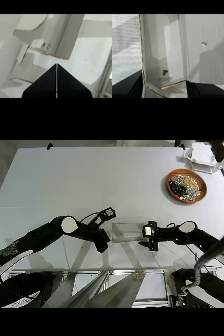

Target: Fold the box and place the chain.

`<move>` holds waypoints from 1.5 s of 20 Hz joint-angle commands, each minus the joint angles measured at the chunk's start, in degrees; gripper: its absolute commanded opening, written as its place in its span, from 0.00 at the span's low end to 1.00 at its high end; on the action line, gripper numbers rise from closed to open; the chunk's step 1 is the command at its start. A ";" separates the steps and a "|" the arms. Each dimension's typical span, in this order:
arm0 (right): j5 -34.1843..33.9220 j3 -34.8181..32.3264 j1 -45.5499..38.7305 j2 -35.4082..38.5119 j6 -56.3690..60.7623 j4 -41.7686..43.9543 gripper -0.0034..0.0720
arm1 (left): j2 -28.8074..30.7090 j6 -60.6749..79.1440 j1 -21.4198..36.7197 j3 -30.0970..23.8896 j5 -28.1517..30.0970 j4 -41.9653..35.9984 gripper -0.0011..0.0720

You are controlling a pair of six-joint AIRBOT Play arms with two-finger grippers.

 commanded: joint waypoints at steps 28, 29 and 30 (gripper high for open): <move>0.02 -0.02 0.02 -0.02 0.02 0.02 0.34 | -1.53 22.56 -0.24 -0.11 7.13 12.57 0.41; 0.02 -0.02 0.02 -0.02 0.02 0.02 0.34 | -1.75 24.11 -0.24 -0.11 7.17 11.19 0.41; 0.02 -0.02 0.02 -0.02 0.02 0.02 0.34 | -1.86 25.79 -0.31 -0.11 7.41 9.75 0.41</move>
